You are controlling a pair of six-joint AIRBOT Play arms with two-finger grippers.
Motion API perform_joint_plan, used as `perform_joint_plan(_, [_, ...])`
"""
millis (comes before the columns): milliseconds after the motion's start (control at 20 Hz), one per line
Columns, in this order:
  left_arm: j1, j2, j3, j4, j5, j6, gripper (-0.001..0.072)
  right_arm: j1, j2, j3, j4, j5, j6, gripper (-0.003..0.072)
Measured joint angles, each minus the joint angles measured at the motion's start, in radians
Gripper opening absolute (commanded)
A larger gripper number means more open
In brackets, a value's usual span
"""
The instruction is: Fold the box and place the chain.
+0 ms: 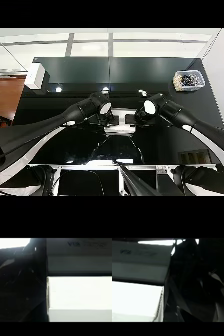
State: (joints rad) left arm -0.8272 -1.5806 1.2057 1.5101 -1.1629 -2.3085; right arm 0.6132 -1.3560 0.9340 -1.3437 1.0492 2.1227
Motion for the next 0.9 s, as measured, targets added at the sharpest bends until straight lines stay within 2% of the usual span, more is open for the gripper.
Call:
perform_joint_plan(350, [0.000,0.000,0.000,0.000,0.000,0.000,0.0025,0.039,-0.035,0.023,-0.022,0.003,0.031,0.0348])
perform_joint_plan(400, [0.000,0.000,0.000,0.000,0.001,0.000,0.0026,0.040,-0.042,0.024,-0.023,0.007,0.032,0.0252])
perform_joint_plan(450, [0.000,0.000,0.000,0.000,0.001,0.000,0.0025,0.042,-0.047,0.025,-0.026,0.014,0.032,0.0229])
perform_joint_plan(550, [0.000,0.000,0.000,0.000,0.002,0.000,0.0026,0.045,-0.053,0.026,-0.026,0.018,0.033,0.0114])
perform_joint_plan(600, [0.000,0.000,0.000,0.000,0.003,0.000,0.0025,0.046,-0.056,0.026,-0.027,0.018,0.035,0.0014])
perform_joint_plan(850, [0.000,0.000,0.000,-0.003,0.002,-0.001,0.0025,0.047,-0.060,0.031,-0.032,0.034,0.043,0.0018])
perform_joint_plan(900, [0.000,0.000,0.000,-0.003,0.002,-0.001,0.0026,0.047,-0.060,0.032,-0.032,0.037,0.042,0.0082])
